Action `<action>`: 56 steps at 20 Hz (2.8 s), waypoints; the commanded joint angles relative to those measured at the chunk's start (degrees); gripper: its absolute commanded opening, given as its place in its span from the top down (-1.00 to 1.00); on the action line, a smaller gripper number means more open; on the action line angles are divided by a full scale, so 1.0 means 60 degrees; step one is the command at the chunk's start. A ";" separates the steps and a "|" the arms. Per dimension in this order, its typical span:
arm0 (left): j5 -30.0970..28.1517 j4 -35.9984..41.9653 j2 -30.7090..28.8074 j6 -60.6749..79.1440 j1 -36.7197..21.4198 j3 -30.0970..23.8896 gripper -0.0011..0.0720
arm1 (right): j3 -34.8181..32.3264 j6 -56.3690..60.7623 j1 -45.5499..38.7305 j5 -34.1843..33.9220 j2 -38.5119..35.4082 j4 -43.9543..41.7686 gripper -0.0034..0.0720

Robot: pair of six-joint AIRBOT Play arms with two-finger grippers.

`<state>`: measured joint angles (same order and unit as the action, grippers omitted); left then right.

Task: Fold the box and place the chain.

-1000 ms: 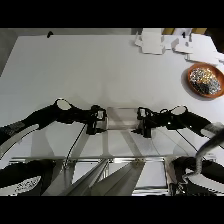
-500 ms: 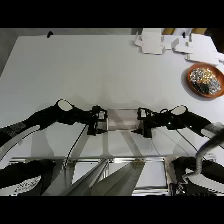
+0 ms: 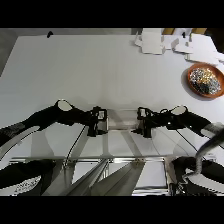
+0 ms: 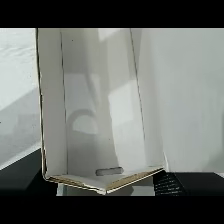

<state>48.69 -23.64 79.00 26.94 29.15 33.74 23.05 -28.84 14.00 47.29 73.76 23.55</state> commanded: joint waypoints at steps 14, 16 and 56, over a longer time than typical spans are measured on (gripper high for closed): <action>-0.0546 0.1191 0.0328 0.0907 0.0346 -0.0171 -0.96 | 0.0007 -0.0025 -0.0004 0.0011 -0.0004 0.0033 0.09; -0.0543 0.1188 0.0393 0.0892 0.0346 -0.0171 -0.93 | 0.0007 -0.0025 -0.0004 0.0011 -0.0004 0.0033 0.09; -0.0535 0.1005 0.0430 0.0794 0.0335 -0.0168 0.40 | 0.0007 -0.0025 -0.0004 0.0051 -0.0004 0.0036 0.09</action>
<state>45.47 -17.58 81.56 31.68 31.18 32.75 23.05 -28.99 14.00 47.37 73.76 23.75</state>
